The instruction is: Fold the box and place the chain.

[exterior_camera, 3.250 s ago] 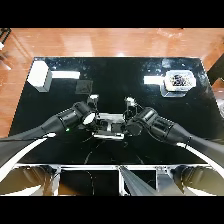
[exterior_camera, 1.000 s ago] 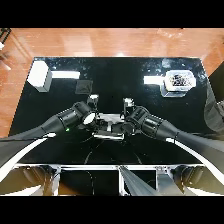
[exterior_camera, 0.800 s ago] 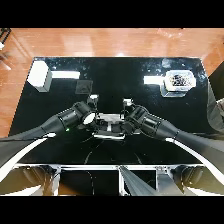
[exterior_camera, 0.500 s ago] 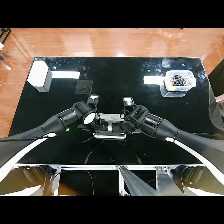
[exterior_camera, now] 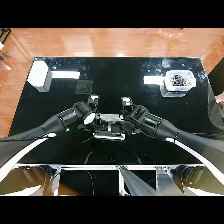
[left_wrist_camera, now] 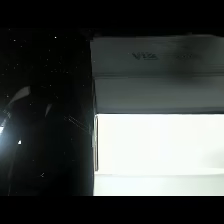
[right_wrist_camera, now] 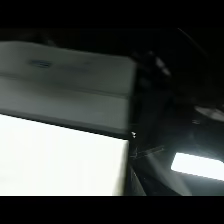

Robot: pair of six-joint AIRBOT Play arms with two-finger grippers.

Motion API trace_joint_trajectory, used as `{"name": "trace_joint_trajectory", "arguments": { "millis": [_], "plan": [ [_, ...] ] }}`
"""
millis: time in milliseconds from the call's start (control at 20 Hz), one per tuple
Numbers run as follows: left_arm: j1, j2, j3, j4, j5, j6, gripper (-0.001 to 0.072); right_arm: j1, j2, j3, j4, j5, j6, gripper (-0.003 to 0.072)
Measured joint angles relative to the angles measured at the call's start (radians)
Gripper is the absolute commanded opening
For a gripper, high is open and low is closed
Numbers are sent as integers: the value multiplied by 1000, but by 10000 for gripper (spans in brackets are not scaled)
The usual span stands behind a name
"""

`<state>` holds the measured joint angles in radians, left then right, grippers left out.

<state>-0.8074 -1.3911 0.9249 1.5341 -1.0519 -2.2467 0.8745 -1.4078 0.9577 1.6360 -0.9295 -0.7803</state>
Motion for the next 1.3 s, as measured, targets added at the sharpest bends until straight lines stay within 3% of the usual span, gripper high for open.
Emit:
{"name": "trace_joint_trajectory", "arguments": {
  "millis": [50,150,200,450,500,600,1150,1250,1300],
  "plan": [
    [0,0,0,0,0,0,20,0,0,0,-7,3,2,310],
    [0,0,0,0,0,0,20,0,0,0,-6,-3,3,280],
    [0,0,0,0,0,-2,20,0,0,0,-8,-5,3,59],
    [0,0,0,-5,1,-8,20,0,0,0,-16,-10,6,29],
    [0,0,0,-5,1,-8,20,0,0,0,-15,-10,5,36],
    [0,0,0,-1,1,1,20,0,1,0,-11,-18,-9,384],
    [0,0,0,1,1,-4,20,0,6,9,-14,-43,5,388],
    [0,0,0,3,2,-4,20,0,6,26,-14,-48,5,613],
    [0,0,0,5,2,-4,20,0,6,37,-14,-55,1,602]
  ]
}}
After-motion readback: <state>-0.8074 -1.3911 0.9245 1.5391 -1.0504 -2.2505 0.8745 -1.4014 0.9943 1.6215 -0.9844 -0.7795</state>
